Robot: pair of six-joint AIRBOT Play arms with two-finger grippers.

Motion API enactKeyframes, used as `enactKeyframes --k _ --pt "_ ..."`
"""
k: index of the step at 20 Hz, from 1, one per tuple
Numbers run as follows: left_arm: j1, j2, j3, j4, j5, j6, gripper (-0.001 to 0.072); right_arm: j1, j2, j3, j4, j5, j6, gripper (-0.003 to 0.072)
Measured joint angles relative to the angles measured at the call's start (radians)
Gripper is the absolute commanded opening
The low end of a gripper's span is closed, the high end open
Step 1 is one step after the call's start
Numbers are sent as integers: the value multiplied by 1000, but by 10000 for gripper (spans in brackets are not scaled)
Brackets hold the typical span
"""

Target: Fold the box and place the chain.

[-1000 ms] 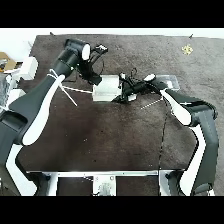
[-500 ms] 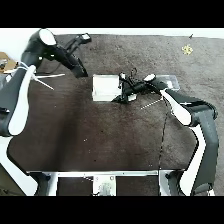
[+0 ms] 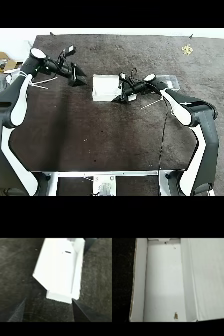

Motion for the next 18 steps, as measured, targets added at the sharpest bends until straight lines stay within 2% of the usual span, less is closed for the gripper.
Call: enactKeyframes --k 2,3,12,18 --pt "4 -30 -13 -16 -13 44 666 0 0 0 0 0 0 367" --pt "4 -41 -16 -24 -18 62 720 0 0 0 0 0 0 367" --pt "5 -156 -26 -76 -24 251 720 0 0 0 0 0 0 367" --pt "-16 -195 -26 -124 -60 317 720 0 0 0 0 0 0 367"
